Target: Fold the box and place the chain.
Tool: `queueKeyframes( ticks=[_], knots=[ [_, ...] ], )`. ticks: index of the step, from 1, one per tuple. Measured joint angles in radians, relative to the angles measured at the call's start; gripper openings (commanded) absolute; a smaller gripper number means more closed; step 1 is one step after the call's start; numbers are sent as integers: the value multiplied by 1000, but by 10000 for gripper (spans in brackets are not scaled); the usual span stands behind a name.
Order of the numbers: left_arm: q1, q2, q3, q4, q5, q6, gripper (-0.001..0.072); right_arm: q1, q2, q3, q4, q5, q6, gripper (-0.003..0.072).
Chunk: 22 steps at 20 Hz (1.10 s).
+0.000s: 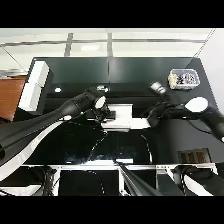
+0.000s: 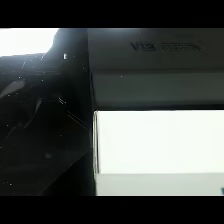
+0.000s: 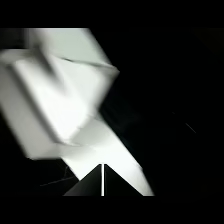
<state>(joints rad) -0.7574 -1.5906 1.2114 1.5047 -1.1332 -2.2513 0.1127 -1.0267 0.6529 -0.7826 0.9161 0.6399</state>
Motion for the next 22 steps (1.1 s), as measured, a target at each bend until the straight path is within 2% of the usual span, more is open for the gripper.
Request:
queueKeyframes(
  ticks=[3,6,9,12,15,17,18,19,20,22],
  knots=[
    [1,0,0,1,-2,0,22,-195,38,-37,-106,14,360,14],
    [1,0,0,1,-2,0,22,-287,2,-106,-91,28,549,14],
    [3,0,0,2,0,-1,22,-243,-94,-139,-15,35,584,13],
    [6,0,0,2,1,-2,22,-159,-203,-142,117,43,501,14],
    [6,0,0,2,0,-2,22,-98,-270,-111,233,54,400,14],
    [6,0,0,2,-1,-2,22,-77,-290,-71,256,72,361,20],
    [6,0,0,2,0,-2,22,-72,-295,-49,256,88,350,180],
    [6,0,0,2,-1,-2,22,-67,-300,-29,256,107,342,457],
    [6,0,0,2,-1,-1,22,-64,-303,-6,255,132,335,512],
    [6,0,0,2,-1,-1,22,-59,-307,31,253,180,329,512]
  ],
)
